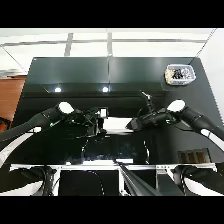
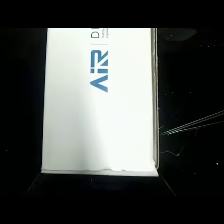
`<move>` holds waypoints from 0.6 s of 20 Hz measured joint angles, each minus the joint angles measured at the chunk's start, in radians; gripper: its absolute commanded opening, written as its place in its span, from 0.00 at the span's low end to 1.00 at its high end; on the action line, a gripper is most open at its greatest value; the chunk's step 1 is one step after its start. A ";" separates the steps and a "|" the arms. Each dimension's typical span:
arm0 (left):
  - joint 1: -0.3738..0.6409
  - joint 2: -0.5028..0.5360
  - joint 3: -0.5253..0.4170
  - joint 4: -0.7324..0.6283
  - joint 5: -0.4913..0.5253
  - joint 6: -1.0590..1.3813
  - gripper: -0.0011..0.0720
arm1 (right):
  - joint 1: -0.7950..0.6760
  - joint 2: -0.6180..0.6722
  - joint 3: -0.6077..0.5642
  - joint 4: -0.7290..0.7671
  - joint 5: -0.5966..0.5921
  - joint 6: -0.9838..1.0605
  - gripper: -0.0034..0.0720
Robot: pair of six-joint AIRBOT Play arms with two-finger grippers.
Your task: Fold the box and place the chain.
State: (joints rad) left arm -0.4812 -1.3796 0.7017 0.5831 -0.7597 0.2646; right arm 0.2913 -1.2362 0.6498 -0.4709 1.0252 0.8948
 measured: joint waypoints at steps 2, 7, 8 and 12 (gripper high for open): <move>0.000 0.000 0.004 0.001 -0.001 -0.003 0.50 | -0.056 0.060 0.018 0.002 0.047 -0.003 0.07; 0.000 0.009 0.043 0.016 -0.024 -0.082 0.99 | -0.249 0.235 0.032 -0.123 0.174 0.033 0.07; 0.000 0.016 0.055 0.031 -0.038 -0.111 0.99 | -0.287 0.264 0.034 -0.153 0.198 0.044 0.07; -0.001 0.075 0.097 0.076 -0.061 -0.201 0.99 | -0.389 0.324 0.035 -0.227 0.251 0.064 0.07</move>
